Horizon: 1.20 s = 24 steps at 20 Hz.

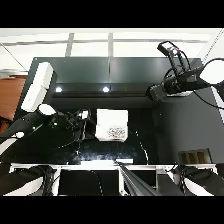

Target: Fold the box and place the chain.

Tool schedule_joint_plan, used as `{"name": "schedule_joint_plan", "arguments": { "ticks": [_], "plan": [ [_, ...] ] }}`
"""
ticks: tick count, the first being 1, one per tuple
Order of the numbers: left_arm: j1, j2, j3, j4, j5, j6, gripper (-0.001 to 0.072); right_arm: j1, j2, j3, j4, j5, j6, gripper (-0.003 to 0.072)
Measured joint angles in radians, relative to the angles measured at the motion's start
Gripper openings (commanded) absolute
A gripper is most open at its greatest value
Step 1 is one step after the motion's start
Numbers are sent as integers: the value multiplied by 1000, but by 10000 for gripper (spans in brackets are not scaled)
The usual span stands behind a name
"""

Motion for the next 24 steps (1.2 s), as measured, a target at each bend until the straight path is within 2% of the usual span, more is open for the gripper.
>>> {"name": "schedule_joint_plan", "arguments": {
  "ticks": [19,24],
  "plan": [
    [-10,-19,-1,-4,19,-39,710,0,0,0,0,0,6,712],
    [-51,-31,2,3,33,-37,710,0,0,0,0,0,11,712]
  ]
}}
